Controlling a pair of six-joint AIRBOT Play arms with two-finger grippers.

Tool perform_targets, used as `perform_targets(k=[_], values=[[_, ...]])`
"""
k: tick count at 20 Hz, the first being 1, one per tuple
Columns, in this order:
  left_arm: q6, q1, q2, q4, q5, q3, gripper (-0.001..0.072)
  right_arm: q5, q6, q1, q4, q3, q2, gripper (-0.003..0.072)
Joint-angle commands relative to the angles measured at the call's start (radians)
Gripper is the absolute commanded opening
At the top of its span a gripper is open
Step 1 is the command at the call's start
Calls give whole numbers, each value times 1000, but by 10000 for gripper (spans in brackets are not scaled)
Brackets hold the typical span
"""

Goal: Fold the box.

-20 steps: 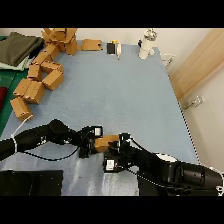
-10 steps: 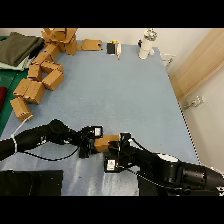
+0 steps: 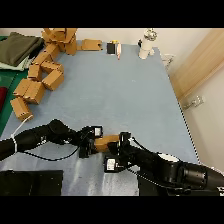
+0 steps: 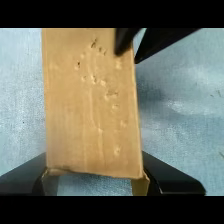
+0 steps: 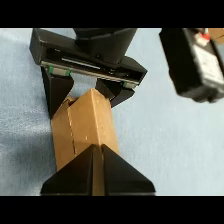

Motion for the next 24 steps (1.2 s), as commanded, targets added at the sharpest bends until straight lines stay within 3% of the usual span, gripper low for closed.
perform_targets(k=[1,22,24], values=[[0,0,0,-1,-1,0,463,-11,0,-1,0,0,-1,92],[0,0,0,-1,-2,0,463,-16,1,-1,-15,3,-3,81],[0,0,0,-1,-2,0,464,-19,1,-1,-13,3,-8,37]])
